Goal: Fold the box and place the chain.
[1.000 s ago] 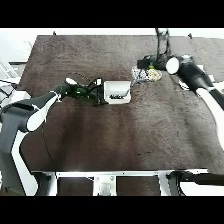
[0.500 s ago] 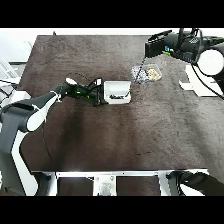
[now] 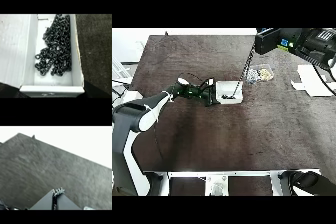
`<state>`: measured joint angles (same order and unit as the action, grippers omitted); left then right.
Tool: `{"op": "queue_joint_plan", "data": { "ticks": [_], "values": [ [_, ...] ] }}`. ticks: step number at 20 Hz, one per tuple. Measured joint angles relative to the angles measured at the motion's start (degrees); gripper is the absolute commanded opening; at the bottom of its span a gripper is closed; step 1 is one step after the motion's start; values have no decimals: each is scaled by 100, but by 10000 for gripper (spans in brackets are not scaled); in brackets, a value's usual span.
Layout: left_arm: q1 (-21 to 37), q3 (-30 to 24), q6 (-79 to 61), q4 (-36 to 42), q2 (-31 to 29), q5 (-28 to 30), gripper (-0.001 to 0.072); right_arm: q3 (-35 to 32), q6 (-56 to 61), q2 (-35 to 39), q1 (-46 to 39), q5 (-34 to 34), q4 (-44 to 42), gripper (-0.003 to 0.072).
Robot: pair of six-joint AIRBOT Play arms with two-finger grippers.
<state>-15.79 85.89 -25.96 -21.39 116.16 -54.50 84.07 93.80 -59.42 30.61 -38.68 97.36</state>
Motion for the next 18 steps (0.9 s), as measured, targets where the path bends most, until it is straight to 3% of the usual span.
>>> {"op": "queue_joint_plan", "data": {
  "ticks": [10, 18],
  "values": [
    [0, 0, 0, 0, 0, -2, 543, 31, 39, -90, 271, -313, 63, 9],
    [0, 0, 0, 0, 0, 0, 543, 4, 7, -264, 284, 1025, 131, 10]
  ]
}}
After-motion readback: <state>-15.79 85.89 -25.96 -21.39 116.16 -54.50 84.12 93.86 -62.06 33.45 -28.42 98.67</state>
